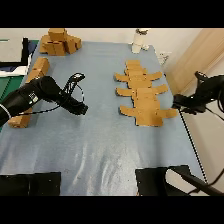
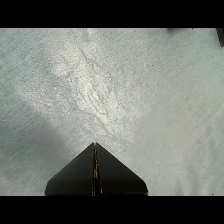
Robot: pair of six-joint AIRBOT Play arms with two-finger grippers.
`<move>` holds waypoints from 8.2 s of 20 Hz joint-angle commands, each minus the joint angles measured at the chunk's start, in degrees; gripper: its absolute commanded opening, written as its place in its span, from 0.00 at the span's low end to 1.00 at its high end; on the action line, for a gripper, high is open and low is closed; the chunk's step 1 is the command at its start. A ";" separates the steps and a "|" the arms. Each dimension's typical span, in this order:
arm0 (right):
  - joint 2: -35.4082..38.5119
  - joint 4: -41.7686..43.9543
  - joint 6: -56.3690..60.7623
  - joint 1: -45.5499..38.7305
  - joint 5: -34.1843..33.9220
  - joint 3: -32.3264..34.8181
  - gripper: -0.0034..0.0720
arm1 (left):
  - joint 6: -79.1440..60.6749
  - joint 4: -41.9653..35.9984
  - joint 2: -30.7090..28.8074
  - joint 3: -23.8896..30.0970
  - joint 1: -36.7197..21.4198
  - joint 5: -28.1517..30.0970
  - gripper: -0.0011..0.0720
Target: Fold the box.
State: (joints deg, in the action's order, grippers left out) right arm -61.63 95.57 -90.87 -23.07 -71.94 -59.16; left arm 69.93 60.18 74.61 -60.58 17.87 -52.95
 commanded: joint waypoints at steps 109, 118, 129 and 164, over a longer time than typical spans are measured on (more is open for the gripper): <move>24.44 14.14 -7.34 33.40 24.72 27.32 0.50 | -59.71 -32.96 -3.74 13.68 3.48 3.58 0.02; 17.92 20.55 -5.57 33.53 26.80 27.34 0.50 | -70.79 -27.04 -6.03 13.77 7.48 14.43 0.02; 15.50 22.93 -6.27 34.38 31.21 27.34 0.39 | -75.54 -33.16 -1.86 17.22 10.49 18.60 0.02; 15.41 22.88 -6.69 34.38 27.52 27.34 0.24 | -68.39 -30.32 -3.58 16.83 10.32 11.52 0.03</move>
State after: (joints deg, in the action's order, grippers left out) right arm -46.13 118.48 -97.51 11.27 -44.47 -31.77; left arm 1.15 29.47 71.07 -43.64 28.32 -41.25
